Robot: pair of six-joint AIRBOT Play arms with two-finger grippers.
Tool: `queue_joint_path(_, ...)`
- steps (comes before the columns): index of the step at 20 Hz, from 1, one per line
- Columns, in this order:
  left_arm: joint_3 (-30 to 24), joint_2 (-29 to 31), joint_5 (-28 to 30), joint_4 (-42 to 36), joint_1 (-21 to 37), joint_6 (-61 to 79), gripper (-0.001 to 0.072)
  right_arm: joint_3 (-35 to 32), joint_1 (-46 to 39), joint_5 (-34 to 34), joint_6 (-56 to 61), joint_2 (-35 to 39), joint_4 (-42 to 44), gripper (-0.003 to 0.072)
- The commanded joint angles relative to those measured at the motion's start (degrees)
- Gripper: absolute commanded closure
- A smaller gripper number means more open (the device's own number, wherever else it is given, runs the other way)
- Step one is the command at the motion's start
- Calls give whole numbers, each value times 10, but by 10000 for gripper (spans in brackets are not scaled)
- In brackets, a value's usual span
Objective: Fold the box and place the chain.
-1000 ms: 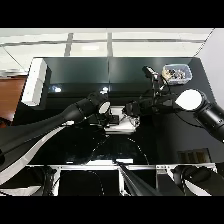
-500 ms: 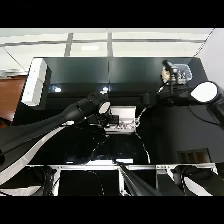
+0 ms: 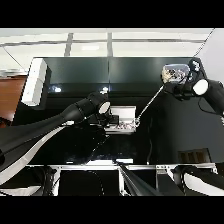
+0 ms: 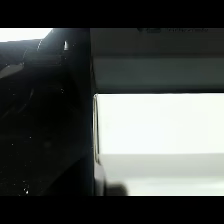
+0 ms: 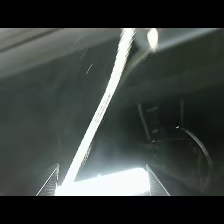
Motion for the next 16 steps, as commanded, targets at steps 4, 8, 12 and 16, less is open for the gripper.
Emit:
queue_joint_path(4,0,0,0,0,0,0,682,206,-21,38,44,-221,22,182)
queue_joint_path(8,0,0,0,0,0,0,683,245,-21,54,44,-268,41,470)
queue_joint_path(12,0,0,1,0,0,0,683,247,-23,150,-54,-233,36,673)
queue_joint_path(16,0,0,0,0,0,0,682,242,-1,262,-208,-70,49,673)
